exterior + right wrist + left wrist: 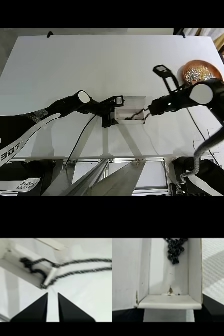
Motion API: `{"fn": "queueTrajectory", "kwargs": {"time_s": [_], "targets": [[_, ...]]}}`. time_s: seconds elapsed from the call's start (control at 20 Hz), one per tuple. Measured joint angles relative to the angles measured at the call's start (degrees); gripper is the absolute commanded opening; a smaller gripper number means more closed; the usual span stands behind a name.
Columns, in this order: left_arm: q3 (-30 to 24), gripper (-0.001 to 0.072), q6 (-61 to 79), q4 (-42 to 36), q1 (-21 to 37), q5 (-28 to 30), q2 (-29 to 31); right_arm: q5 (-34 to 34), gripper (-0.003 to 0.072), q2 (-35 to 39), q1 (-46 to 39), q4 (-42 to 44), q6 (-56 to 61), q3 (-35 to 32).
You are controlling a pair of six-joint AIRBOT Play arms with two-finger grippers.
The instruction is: Fold the box and place the chain.
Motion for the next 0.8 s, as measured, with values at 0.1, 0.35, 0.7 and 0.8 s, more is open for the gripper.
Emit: {"fn": "queueTrajectory", "kwargs": {"time_s": [0.1,0.35,0.7,0.8], "targets": [[0.0,0.0154,0.0,0.0,0.0,0.0,0.0,0.7,0.0202,-0.3,-3.5,-2.9,0.6,-0.5],[0.0,0.0154,0.0,0.0,0.0,0.0,0.0,-2.4,0.0240,-7.9,-9.5,-6.8,1.2,-1.1],[0.0,0.0154,0.0,0.0,0.0,0.0,0.0,-8.3,0.0240,-18.6,-11.1,-7.7,1.4,-1.2],[0.0,0.0154,0.0,0.0,0.0,0.0,0.0,-10.1,0.0240,-20.1,-11.2,-7.7,1.4,-1.2]]}}
